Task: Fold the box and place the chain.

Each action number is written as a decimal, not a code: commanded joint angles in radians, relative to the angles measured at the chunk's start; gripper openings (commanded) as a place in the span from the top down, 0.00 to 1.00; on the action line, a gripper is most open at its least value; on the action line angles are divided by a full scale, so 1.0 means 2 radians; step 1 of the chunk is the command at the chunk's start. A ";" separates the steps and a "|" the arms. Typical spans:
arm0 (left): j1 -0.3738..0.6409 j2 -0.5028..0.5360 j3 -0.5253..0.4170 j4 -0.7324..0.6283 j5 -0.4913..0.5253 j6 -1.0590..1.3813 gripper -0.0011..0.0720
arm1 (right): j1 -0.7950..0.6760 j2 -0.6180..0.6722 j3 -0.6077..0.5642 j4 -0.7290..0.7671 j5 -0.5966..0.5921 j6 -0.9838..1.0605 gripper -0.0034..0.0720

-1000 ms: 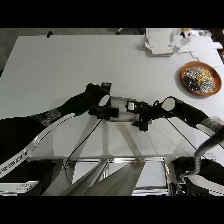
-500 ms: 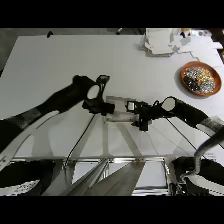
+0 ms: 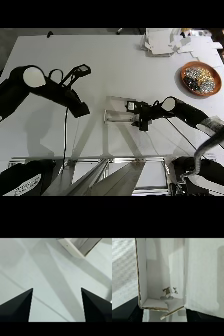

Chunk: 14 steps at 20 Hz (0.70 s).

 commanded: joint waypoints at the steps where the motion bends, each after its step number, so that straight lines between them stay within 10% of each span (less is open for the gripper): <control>1: 0.048 0.013 -0.122 -0.108 0.163 0.357 0.10 | 0.000 0.000 0.000 0.000 0.000 0.000 0.43; 7: 0.032 -0.070 -0.173 -0.337 0.144 0.767 0.03 | 0.000 0.000 0.000 0.000 0.000 0.000 0.43; 14: 0.003 -0.130 -0.163 -0.358 0.170 0.761 0.03 | 0.000 0.000 0.000 0.000 0.000 0.000 0.43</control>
